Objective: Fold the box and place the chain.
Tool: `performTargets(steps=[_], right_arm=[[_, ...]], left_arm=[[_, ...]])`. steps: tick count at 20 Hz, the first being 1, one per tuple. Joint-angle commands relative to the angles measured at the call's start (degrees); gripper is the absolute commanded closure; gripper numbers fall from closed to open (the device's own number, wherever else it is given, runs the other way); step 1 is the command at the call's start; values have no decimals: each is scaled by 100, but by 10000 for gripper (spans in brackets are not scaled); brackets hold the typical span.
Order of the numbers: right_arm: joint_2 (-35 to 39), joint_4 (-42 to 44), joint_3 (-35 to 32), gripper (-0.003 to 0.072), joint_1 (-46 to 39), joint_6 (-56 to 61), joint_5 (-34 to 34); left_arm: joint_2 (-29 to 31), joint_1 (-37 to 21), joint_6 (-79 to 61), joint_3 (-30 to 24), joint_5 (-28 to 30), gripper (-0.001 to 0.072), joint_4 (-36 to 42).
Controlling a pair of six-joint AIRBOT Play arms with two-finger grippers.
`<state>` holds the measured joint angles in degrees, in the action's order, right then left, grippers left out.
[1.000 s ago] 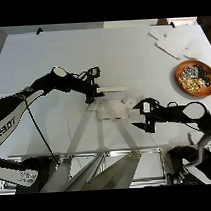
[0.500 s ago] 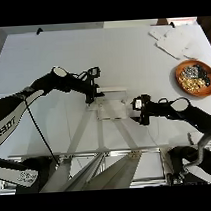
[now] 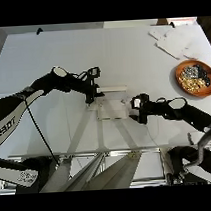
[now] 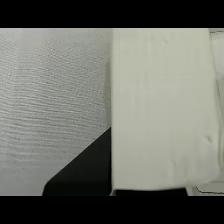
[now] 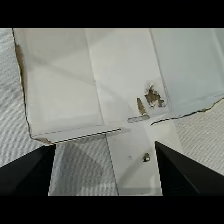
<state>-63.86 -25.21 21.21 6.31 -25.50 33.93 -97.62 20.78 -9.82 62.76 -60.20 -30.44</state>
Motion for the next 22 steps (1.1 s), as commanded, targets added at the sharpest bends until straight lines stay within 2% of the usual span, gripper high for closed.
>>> performTargets(steps=[1, 6, 10, 18, 22], right_arm=[[-120, 63, -4, -2, 7, -52, 111], [-120, 800, -4, -2, 4, 7, 181], [-116, 1113, -2, -2, 4, 273, -278], [-129, 1045, 236, -2, -192, 299, 293], [-249, 693, 409, -2, -476, 592, 562]], left_arm=[[-4, 4, -2, -2, 0, 702, -2], [-4, 2, -2, -2, 0, 702, -2], [-4, 4, -2, -2, 0, 702, -2], [-4, 2, -2, -2, 0, 702, -2], [-4, 4, -2, -2, 0, 702, -2]])
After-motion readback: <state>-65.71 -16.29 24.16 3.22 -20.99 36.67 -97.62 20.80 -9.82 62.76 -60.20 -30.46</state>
